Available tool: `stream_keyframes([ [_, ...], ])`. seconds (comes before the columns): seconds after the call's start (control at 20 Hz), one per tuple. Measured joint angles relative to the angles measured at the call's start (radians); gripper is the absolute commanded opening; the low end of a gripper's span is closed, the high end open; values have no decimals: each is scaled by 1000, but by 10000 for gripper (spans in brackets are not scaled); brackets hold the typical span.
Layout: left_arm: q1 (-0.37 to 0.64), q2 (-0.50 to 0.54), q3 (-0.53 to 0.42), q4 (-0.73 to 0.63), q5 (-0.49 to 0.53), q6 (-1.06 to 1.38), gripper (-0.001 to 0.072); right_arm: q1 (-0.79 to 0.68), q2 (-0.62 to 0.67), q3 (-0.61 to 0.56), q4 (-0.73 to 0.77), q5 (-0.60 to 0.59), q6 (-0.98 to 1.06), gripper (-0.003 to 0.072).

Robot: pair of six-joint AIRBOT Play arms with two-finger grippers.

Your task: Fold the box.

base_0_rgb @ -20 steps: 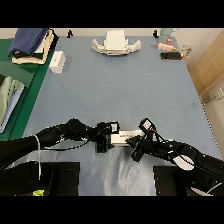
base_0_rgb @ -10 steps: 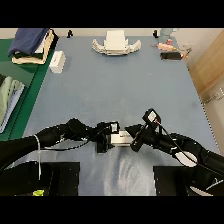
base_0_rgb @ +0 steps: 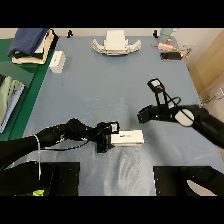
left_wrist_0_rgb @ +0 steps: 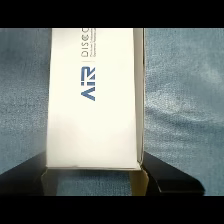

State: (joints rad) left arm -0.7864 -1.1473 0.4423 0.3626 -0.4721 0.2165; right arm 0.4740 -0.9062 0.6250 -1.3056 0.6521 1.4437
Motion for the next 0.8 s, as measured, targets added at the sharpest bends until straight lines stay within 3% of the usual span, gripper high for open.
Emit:
stream_keyframes([
  [0.2, 0, 0, 0, 0, 0, 0, 465, -90, -138, 134, -104, 191, 253, 6],
  [0.5, 38, 20, 24, 41, 0, -171, 464, -120, -189, 180, -124, 211, 432, 5],
  [0.65, 146, 86, 32, 164, -5, -372, 464, -123, -195, 185, -122, 208, 459, 6],
  [0.8, 331, 167, 36, 319, 3, -573, 464, -125, -197, 187, -120, 207, 470, 6],
])
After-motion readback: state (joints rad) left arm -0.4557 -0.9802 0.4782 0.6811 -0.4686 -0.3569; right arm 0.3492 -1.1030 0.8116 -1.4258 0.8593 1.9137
